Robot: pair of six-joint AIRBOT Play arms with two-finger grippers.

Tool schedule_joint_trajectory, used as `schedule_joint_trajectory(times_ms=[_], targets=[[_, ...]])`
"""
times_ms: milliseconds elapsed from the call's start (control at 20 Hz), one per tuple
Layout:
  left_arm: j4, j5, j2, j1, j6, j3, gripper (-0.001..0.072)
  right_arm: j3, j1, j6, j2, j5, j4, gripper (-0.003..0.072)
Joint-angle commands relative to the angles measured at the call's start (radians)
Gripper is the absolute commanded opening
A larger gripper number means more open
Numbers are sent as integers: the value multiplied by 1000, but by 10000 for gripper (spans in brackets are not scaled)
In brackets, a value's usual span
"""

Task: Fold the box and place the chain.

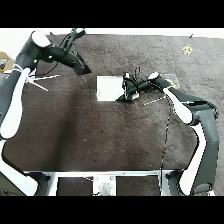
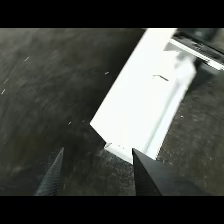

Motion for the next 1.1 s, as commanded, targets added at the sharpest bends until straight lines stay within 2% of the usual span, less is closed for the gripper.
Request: schedule_joint_trajectory(times_ms=[0,150,350,450,550,600,650,700,900,1050], targets=[[-294,-16,-4,100,410,-175,480,0,1,0,0,0,0,448],[-304,-53,-59,114,510,-251,482,0,1,0,0,0,0,448],[-397,-113,-173,114,586,-251,482,0,1,0,0,0,0,448],[-410,-103,-209,114,629,-251,482,0,1,0,0,0,0,448],[-409,-46,-229,109,693,-252,637,0,1,0,0,0,0,448],[-410,-24,-233,108,696,-253,680,0,1,0,0,0,0,448],[-411,-22,-236,108,722,-253,680,0,1,0,0,0,0,448],[-411,-24,-242,108,767,-253,720,0,1,0,0,0,0,448],[-415,-61,-275,108,829,-252,720,0,1,0,0,0,0,448],[-454,-34,-295,108,819,-251,720,0,1,0,0,0,0,448]])
